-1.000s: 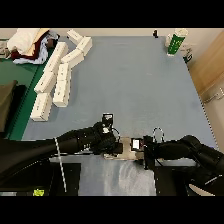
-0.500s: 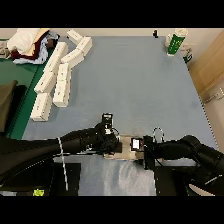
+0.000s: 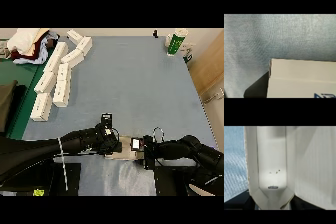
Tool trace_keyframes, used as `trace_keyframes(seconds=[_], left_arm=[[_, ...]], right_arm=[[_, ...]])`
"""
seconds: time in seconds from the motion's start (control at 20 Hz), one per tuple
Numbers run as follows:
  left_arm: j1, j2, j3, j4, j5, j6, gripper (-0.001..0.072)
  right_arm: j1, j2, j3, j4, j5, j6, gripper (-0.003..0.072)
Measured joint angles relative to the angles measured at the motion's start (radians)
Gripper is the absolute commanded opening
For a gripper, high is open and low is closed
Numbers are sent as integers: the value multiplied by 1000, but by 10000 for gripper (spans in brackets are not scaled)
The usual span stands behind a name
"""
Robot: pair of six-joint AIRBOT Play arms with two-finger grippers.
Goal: Fold the box.
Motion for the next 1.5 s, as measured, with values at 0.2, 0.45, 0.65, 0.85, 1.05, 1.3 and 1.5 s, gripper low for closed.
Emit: trace_keyframes(seconds=[0.2,0.45,0.65,0.85,1.05,1.3,1.5], left_arm=[[0,0,3,3,-5,-9,454],[0,7,43,-1,-52,-18,455],[0,61,98,-5,-169,-16,436],[0,166,156,-5,-347,26,15],[15,250,175,24,-423,106,15],[105,338,138,43,-394,423,15],[308,512,-24,-27,-281,1002,611]], right_arm=[[0,0,0,5,-1,0,568],[0,0,0,3,0,0,568],[0,0,0,2,0,0,568],[0,0,0,2,0,0,568],[0,0,0,2,0,0,568],[0,0,0,1,0,0,568],[0,0,0,1,0,0,568]])
